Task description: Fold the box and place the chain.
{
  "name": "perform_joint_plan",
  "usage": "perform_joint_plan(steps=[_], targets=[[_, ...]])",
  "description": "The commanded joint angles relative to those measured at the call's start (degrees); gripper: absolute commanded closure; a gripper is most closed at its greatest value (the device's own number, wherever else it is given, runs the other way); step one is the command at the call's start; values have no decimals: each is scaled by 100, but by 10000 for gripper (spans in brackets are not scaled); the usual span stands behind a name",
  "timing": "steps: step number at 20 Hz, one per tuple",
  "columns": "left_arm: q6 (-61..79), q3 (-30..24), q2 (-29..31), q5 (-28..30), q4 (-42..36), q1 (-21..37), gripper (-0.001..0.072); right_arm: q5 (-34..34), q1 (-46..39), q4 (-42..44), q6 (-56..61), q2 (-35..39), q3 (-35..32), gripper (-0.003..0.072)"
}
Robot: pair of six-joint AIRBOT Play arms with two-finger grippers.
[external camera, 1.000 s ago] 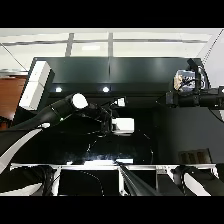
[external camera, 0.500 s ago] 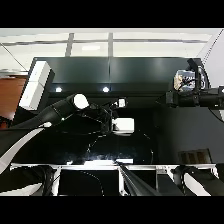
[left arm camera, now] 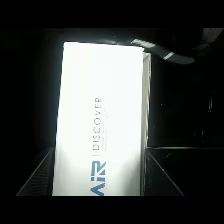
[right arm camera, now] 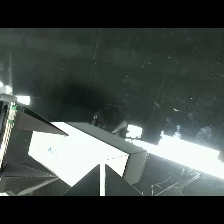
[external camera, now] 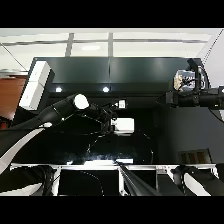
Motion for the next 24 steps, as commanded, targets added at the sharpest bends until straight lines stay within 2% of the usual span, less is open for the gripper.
perform_joint_plan(steps=[1, 24], targets=[[4, 2, -4, -7, 52, -4, -2, -2, -2, 0, 2, 2, 2, 646], [24, 4, 120, 28, 153, -4, -3, -57, -2, 2, 46, 2, 2, 646]])
